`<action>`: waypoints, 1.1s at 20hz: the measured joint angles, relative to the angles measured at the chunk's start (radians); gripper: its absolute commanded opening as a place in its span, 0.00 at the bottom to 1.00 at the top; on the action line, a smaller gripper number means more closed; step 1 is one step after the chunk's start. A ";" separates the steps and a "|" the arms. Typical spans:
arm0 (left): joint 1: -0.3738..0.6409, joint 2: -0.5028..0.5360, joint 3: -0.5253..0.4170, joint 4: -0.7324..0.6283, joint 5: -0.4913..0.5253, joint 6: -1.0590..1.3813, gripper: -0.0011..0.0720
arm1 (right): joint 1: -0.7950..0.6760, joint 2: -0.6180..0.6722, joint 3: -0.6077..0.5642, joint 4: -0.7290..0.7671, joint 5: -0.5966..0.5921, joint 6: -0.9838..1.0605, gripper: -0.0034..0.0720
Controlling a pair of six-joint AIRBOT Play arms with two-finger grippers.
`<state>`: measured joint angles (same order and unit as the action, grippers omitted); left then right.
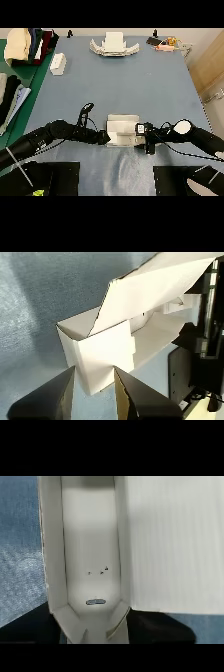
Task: Fold the box.
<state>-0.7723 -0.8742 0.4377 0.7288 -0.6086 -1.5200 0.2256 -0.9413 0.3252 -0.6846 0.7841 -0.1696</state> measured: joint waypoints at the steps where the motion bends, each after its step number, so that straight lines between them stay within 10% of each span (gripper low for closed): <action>1: -0.016 -0.020 0.020 0.031 0.005 -0.031 0.51 | 0.000 0.000 0.000 0.000 0.000 0.000 0.70; 22: -0.312 -0.394 0.456 0.763 -0.357 -0.787 0.50 | 0.000 0.000 0.000 0.000 0.000 0.000 0.70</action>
<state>-1.0840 -1.2682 0.8940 1.4921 -0.9653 -2.3066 0.2256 -0.9413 0.3256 -0.6846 0.7841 -0.1696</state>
